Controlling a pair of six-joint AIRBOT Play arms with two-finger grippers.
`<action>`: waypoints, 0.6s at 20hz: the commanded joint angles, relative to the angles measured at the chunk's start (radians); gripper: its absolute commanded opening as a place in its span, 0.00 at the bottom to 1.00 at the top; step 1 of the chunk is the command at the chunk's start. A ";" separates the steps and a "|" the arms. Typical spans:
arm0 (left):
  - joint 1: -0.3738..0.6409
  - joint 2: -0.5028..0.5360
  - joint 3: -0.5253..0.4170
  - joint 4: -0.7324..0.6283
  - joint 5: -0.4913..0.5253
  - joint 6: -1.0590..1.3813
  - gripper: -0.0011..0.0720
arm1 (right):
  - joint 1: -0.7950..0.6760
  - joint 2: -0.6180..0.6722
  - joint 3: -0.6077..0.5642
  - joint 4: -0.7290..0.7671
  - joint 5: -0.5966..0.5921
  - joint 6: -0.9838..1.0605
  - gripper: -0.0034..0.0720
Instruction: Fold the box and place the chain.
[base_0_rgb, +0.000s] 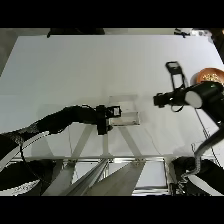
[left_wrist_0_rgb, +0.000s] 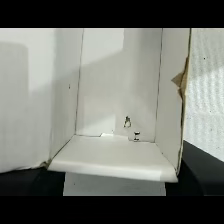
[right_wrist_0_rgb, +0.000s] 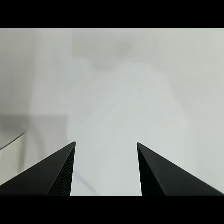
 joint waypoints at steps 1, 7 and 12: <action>0.000 0.001 0.001 0.000 0.001 0.000 0.13 | -0.308 0.011 0.000 0.045 -0.160 -0.167 0.60; 0.000 0.001 0.001 0.001 0.001 0.000 0.13 | -0.739 -0.139 0.015 0.048 -0.465 -0.280 0.66; 0.000 0.001 0.001 0.000 0.001 0.000 0.13 | -0.870 -0.413 0.162 0.061 -0.472 -0.283 0.66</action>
